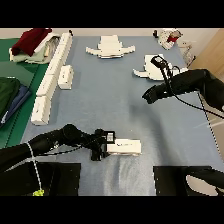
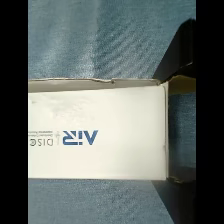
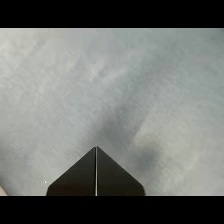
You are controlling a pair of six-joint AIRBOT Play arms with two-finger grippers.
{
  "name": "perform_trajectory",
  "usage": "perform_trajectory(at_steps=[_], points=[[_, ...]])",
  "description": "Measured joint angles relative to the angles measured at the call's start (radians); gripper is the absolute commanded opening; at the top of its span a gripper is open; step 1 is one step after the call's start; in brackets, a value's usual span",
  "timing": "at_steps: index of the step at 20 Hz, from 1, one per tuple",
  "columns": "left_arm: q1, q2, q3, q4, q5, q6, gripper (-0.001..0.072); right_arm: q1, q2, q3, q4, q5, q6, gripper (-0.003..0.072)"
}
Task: Fold the box.
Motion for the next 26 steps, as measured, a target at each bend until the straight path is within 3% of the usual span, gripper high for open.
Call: perform_trajectory(at_steps=[5,19,23,26], points=[[0.0,0.0,0.0,0.0,0.0,0.0,0.0523,-0.033,-0.082,0.019,0.018,-0.061,-0.012,0.0002],[0.0,0.014,0.003,-0.009,-0.001,-0.013,0.0522,-0.043,-0.101,0.023,-0.056,-0.144,0.115,0.0004],[0.006,0.05,0.011,-0.008,0.0,-0.088,0.0523,-0.043,-0.101,0.023,-0.059,-0.145,0.118,0.0004],[0.07,0.106,0.014,0.028,0.01,-0.215,0.0522,-0.043,-0.101,0.023,-0.059,-0.145,0.118,0.0004]])
